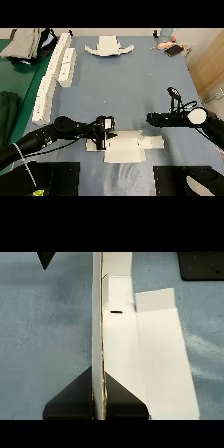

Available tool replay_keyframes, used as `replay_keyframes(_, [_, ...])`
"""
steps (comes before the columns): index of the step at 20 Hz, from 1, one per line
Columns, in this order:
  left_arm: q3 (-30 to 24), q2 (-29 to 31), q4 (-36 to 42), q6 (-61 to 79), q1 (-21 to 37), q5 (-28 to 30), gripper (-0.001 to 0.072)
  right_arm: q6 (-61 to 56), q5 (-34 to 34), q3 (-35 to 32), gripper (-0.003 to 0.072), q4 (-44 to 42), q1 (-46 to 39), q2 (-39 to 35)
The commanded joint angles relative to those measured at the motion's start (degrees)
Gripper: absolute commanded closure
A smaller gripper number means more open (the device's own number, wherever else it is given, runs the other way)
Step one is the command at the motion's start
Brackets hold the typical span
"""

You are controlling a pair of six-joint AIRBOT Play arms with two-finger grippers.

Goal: Fold the box.

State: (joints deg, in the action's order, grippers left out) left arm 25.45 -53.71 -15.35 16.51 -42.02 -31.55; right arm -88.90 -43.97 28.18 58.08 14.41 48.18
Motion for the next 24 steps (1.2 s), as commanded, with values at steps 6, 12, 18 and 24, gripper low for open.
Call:
replay_keyframes(6, [1.2, -1.1, -0.3, 0.5, 5.6, -2.4, 0.0693, 0.0, 0.0, 0.1, 0.0683, 0.0, 0.0, 0.0])
replay_keyframes(12, [2.3, -1.6, -4.0, 0.7, 5.6, -3.5, 0.0693, 0.0, 1.2, 0.1, 0.0683, 0.0, 0.0, 0.0])
replay_keyframes(18, [1.8, -2.1, -3.9, 2.9, 3.1, -3.3, 0.0693, 0.0, 1.2, 0.1, 0.0683, 0.0, 0.0, 0.0])
replay_keyframes(24, [0.9, -5.3, -1.5, 2.9, 3.1, -3.1, 0.0693, 0.0, 1.2, 0.1, 0.0683, 0.0, 1.1, 0.0])
